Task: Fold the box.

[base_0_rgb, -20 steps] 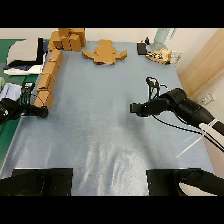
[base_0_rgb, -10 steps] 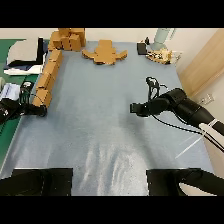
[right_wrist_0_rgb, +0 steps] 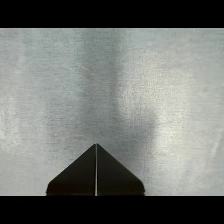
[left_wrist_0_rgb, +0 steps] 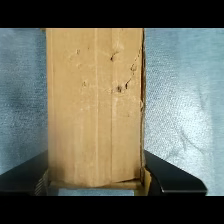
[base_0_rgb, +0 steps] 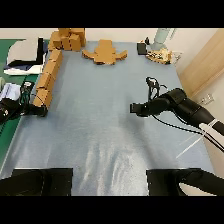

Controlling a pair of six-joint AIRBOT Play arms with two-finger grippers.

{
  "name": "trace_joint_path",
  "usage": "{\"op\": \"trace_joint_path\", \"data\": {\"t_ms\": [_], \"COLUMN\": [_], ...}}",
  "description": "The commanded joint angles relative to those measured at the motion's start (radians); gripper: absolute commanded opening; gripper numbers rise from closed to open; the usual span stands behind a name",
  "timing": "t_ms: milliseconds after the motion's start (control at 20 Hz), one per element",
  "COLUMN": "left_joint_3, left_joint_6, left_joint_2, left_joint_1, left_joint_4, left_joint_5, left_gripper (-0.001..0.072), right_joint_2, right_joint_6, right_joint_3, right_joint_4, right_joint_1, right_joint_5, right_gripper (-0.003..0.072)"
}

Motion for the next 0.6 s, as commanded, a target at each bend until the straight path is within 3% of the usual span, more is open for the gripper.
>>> {"op": "trace_joint_path", "data": {"t_ms": [0, 550], "left_joint_3": [0.0, 0.0], "left_joint_6": [-0.023, -0.085], "left_joint_2": [0.0, -0.032], "left_joint_1": [0.007, 0.037], "left_joint_4": [0.001, 0.006], "left_joint_5": [0.014, 0.007], "left_gripper": [0.0519, 0.0521], "right_joint_2": [-0.001, -0.001], "right_joint_6": [0.0, 0.0], "right_joint_3": [0.001, 0.001], "right_joint_4": [0.0, 0.001], "right_joint_1": [0.0, 0.0], "right_joint_5": [0.0, -0.003], "right_gripper": [0.0005, 0.0005]}}
